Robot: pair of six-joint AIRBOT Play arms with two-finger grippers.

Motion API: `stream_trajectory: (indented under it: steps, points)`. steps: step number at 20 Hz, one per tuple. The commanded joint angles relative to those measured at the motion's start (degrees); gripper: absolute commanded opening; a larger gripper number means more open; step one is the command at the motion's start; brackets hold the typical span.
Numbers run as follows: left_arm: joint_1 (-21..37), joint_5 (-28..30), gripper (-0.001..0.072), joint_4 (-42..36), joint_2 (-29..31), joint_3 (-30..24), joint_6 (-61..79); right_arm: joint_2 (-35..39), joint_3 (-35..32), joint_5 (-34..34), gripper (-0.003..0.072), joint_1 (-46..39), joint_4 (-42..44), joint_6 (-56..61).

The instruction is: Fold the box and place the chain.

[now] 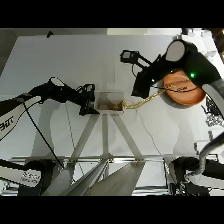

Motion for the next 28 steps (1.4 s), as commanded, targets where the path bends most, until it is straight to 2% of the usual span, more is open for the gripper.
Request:
stream_trajectory:
  steps: [1,3,5,6,7,10,19,21,22,24,25,28]
  points:
    - [0.0,0.0,0.0255,0.0,0.0,0.0,0.0,4.6,-10.1,-9.8,0.0444,-1.7,-1.0,-16.8]
    - [0.0,0.0,0.0255,0.0,0.0,0.0,0.0,4.5,-15.2,-10.6,0.0445,-4.0,1.7,-25.1]
    - [0.0,0.0,0.0255,0.0,0.0,0.0,0.0,3.7,-18.3,-11.0,0.0495,-6.9,3.6,-30.4]
    - [0.0,0.0,0.0255,0.0,0.0,0.0,0.0,2.9,-18.6,-11.0,0.0556,-7.9,3.5,-32.1]
    - [0.0,0.0,0.0255,0.0,0.0,0.0,0.0,1.9,-18.6,-11.1,0.0565,-8.6,3.6,-34.1]
    - [0.0,0.0,0.0255,0.0,0.0,0.0,0.0,-1.1,-18.6,-12.1,0.0564,-8.7,4.0,-39.4]
    - [0.0,0.0,0.0255,0.0,0.0,0.0,0.0,-8.5,-18.6,-17.9,0.0559,-7.4,5.4,-40.4]
    - [0.0,0.0,0.0255,0.0,0.0,0.0,0.0,-10.0,-18.6,-17.9,0.0508,-6.8,5.4,-40.4]
    - [0.0,0.0,0.0255,0.0,0.0,0.0,0.0,-10.4,-18.6,-17.9,0.0425,-6.6,5.3,-40.4]
    - [0.0,0.0,0.0255,0.0,0.0,0.0,0.0,-10.1,-18.6,-17.4,0.0045,-6.3,5.2,-38.6]
    - [0.0,0.0,0.0255,0.0,0.0,0.0,0.0,-9.7,-18.6,-16.9,0.0007,-6.3,5.2,-36.9]
    - [0.0,0.0,0.0255,0.0,0.0,0.0,0.0,-6.4,-18.6,-16.5,0.0006,-6.3,5.4,-32.2]
